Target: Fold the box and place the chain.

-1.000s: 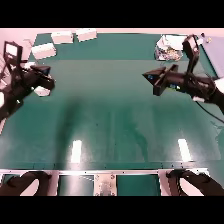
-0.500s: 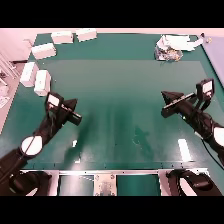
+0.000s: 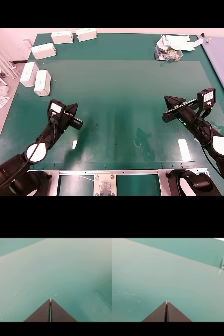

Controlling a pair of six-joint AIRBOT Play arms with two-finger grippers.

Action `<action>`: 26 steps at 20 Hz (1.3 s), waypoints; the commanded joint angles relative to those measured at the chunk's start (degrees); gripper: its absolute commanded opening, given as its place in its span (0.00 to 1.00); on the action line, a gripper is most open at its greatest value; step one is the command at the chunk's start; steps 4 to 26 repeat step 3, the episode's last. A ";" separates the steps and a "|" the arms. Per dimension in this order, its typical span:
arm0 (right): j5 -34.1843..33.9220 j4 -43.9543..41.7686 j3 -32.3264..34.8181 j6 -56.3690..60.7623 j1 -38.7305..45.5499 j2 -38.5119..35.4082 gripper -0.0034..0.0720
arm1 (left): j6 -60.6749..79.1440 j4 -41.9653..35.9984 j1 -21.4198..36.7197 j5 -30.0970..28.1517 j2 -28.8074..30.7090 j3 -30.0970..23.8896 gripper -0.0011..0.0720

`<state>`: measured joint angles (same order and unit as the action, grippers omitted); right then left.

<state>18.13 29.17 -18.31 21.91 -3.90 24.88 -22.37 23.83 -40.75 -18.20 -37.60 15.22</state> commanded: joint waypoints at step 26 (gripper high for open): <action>-0.15 0.02 0.15 -0.02 0.02 -0.17 0.05 | -0.11 0.04 -0.20 -0.35 0.04 -0.11 0.04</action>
